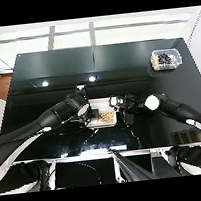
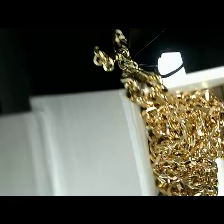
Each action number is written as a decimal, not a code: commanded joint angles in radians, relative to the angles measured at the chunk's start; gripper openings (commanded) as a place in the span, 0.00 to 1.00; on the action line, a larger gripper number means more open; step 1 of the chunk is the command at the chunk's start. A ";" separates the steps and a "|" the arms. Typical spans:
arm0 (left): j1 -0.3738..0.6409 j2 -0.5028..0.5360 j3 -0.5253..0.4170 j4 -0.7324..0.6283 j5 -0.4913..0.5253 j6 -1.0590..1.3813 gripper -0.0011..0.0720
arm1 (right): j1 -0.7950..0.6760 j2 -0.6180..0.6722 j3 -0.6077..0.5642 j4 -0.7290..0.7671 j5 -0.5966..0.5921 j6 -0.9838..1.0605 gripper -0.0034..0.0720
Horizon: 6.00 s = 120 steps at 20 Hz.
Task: Fold the box and place the chain.
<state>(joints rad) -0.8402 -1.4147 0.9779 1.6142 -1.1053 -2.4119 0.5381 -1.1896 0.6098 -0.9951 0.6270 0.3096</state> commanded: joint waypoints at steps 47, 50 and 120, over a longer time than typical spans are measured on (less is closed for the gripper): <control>0.399 0.463 -0.206 -0.394 -0.093 1.126 0.83 | -0.577 0.390 0.050 0.206 0.438 0.625 0.72; 0.564 0.496 -0.346 -0.695 -0.012 1.453 0.83 | -0.577 0.390 0.050 0.214 0.423 0.626 0.72; 0.455 0.075 -0.330 -1.079 0.211 2.660 0.98 | -0.575 0.390 0.049 0.188 0.392 0.626 0.97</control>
<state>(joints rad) -0.3855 -1.3396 0.6468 0.5392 -0.8978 0.2806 -0.0372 -0.7998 0.6594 -0.7971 1.0237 0.9348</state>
